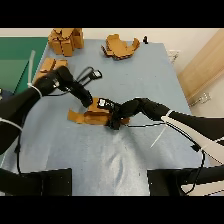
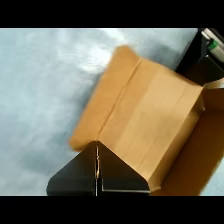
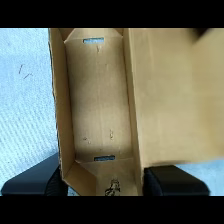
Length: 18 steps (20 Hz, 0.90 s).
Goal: Fold the box.
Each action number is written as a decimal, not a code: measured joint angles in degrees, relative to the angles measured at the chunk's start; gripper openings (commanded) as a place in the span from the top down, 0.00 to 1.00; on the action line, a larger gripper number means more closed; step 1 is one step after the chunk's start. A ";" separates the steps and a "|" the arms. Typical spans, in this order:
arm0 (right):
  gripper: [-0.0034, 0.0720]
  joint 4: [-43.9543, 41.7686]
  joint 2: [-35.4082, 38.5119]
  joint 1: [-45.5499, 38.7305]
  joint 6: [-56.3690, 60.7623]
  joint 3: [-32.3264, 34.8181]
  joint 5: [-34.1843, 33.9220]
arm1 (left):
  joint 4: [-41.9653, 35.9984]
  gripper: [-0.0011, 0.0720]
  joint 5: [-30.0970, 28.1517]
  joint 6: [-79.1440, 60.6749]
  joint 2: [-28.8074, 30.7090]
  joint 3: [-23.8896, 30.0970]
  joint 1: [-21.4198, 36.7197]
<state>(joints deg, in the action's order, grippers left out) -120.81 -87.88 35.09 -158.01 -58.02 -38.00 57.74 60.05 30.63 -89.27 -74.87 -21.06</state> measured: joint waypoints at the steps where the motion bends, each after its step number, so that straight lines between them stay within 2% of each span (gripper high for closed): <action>1: 0.42 0.02 0.00 0.00 0.00 0.00 -0.09 | 0.09 0.98 0.63 0.28 2.10 0.24 1.79; 3: 0.42 0.07 0.00 -0.11 0.00 0.00 -0.20 | -1.57 0.97 0.90 -2.40 8.50 3.43 6.25; 6: 0.42 0.11 0.00 -0.09 0.02 0.00 -0.17 | -3.74 0.96 0.72 -14.47 19.21 13.25 12.00; 7: 0.42 0.13 0.00 -0.09 0.02 0.00 -0.17 | -3.67 0.84 0.63 -18.75 21.75 16.79 13.14; 8: 0.42 0.13 0.00 -0.09 0.02 0.00 -0.15 | -3.39 0.38 0.72 -22.36 23.26 19.71 13.77; 9: 0.42 0.13 0.00 -0.09 0.02 0.00 -0.15 | -3.30 0.19 0.63 -25.64 24.13 22.47 13.97; 13: 0.42 0.13 0.00 -0.09 0.02 0.00 -0.13 | -3.69 0.19 -1.75 -32.44 23.02 27.71 11.41; 18: 0.42 0.13 0.00 -0.09 0.02 0.00 -0.13 | -3.96 0.20 -10.64 -34.99 19.28 29.24 4.70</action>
<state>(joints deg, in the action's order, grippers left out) -120.68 -87.88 35.00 -157.99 -58.02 -38.13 53.78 49.41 -4.36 -70.00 -45.63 -16.36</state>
